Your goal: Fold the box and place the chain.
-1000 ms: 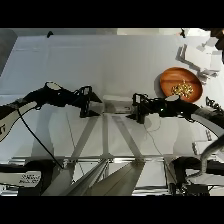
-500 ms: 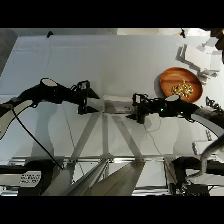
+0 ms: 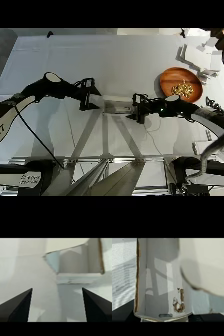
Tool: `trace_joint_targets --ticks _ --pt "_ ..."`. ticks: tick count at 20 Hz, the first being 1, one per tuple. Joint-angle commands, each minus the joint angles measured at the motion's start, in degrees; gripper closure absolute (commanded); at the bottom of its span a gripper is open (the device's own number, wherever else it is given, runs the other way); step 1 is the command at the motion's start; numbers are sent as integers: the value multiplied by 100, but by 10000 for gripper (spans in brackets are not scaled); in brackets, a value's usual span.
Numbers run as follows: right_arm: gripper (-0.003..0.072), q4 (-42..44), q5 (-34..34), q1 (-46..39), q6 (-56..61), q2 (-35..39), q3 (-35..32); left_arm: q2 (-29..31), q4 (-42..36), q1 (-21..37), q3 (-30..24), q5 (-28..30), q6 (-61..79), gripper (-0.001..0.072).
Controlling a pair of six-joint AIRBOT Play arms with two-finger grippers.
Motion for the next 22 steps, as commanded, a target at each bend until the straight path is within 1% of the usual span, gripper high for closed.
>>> trace_joint_targets --ticks 1,9,18,22 --pt "179 2 0 2 0 4 2 -131 90 -63 31 -306 -59 10" --pt "179 2 0 2 0 4 2 -136 -173 -122 31 -321 155 10" --pt "179 2 0 2 0 4 2 -144 -170 -190 31 -326 153 10" --pt "179 2 0 2 0 4 2 -348 -221 -271 31 -326 155 11"
